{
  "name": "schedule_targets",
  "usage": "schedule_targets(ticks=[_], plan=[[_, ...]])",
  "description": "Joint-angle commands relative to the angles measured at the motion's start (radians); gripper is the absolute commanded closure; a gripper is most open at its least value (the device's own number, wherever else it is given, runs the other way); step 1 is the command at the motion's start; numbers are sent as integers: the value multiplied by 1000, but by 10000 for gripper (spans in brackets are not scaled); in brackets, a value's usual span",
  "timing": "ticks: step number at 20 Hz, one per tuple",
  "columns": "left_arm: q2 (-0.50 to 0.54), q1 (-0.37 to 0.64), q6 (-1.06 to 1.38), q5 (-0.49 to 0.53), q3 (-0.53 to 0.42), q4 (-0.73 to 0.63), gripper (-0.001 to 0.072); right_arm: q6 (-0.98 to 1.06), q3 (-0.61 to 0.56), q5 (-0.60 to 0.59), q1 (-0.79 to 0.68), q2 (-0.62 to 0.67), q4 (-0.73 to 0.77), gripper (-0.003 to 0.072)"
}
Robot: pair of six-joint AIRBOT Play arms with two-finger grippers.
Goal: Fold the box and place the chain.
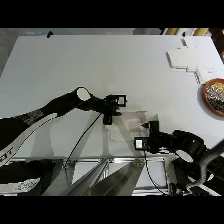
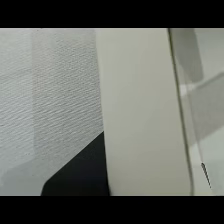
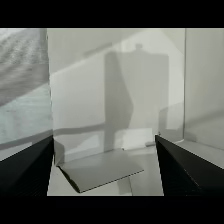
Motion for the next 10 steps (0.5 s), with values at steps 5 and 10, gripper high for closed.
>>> schedule_targets(ticks=[5,10], plan=[[0,0,0,1,0,0,699,0,72,13,-105,-3,-20,5],[0,0,0,0,0,0,699,-80,145,91,-196,-4,48,23]])
